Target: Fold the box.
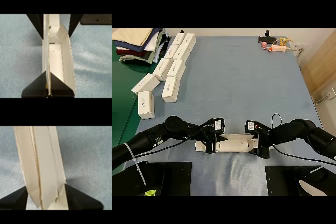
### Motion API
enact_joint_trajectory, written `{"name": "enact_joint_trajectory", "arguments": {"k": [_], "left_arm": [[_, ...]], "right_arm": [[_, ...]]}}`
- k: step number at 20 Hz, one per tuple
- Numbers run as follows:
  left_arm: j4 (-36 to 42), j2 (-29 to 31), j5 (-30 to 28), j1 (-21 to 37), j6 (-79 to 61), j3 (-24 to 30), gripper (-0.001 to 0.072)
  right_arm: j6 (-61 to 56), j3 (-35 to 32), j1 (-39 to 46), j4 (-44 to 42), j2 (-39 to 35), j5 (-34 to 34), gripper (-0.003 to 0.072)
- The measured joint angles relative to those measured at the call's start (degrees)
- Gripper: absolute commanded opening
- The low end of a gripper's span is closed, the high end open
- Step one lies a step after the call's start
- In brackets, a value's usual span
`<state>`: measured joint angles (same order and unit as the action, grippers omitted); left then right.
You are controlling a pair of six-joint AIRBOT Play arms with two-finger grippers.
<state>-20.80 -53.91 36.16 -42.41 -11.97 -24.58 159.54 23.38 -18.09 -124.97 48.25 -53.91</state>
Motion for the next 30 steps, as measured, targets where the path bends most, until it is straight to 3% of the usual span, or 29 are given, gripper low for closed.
{"name": "enact_joint_trajectory", "arguments": {"k": [13,26,28,30], "left_arm": [[0.00,0.00,0.00,0.00,-0.02,0.00,0.0014],[0.00,0.00,0.00,0.00,-0.02,0.00,0.0014],[0.00,0.00,0.00,0.00,-0.02,0.00,0.0014],[0.02,0.00,0.00,0.00,-0.02,0.00,0.0014]], "right_arm": [[10.40,-0.31,0.20,-0.44,0.22,1.40,0.0716],[11.96,-1.42,0.20,-2.29,4.66,4.48,0.0702],[11.98,-2.36,0.20,-2.43,4.96,5.51,0.0635],[12.15,-3.02,0.17,-2.73,5.09,6.34,0.0635]]}}
